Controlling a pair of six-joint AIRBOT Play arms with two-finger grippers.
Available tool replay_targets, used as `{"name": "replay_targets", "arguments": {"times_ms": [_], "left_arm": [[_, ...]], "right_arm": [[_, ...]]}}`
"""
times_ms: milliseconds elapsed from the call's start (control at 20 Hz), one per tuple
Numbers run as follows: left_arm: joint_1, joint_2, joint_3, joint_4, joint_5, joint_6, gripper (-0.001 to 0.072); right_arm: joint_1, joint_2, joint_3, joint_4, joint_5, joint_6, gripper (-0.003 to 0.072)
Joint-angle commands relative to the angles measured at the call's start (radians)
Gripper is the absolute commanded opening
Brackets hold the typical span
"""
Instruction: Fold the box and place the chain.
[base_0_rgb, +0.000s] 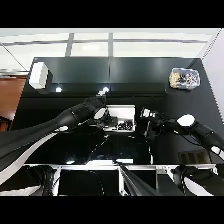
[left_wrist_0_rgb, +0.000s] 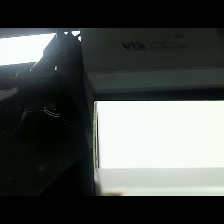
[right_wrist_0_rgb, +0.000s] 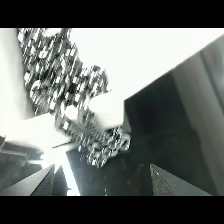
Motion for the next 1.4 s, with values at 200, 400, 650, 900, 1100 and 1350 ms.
{"name": "replay_targets", "arguments": {"times_ms": [200,400,650,900,1100,1350], "left_arm": [[0.0,-0.001,0.0,0.0,0.001,0.0,0.0028],[0.0,-0.001,0.0,0.0,0.001,0.0,0.0028],[0.0,-0.001,0.0,0.0,0.001,0.0,0.0028],[0.0,-0.001,0.0,0.0,0.001,0.0,0.0028],[0.0,-0.001,0.0,0.0,0.0,0.0,0.0028],[0.0,-0.001,0.0,0.0,0.0,0.0,0.0028]], "right_arm": [[0.113,-0.06,0.008,0.128,-0.17,-0.099,0.0677],[0.113,-0.06,0.009,0.127,-0.17,-0.098,0.0543],[0.112,-0.06,0.009,0.109,-0.191,-0.079,0.0473],[0.113,-0.049,0.01,0.076,-0.192,0.038,0.001],[0.104,0.052,0.01,0.059,-0.167,0.207,0.0009],[0.003,0.232,0.033,-0.058,-0.046,0.478,0.001]]}}
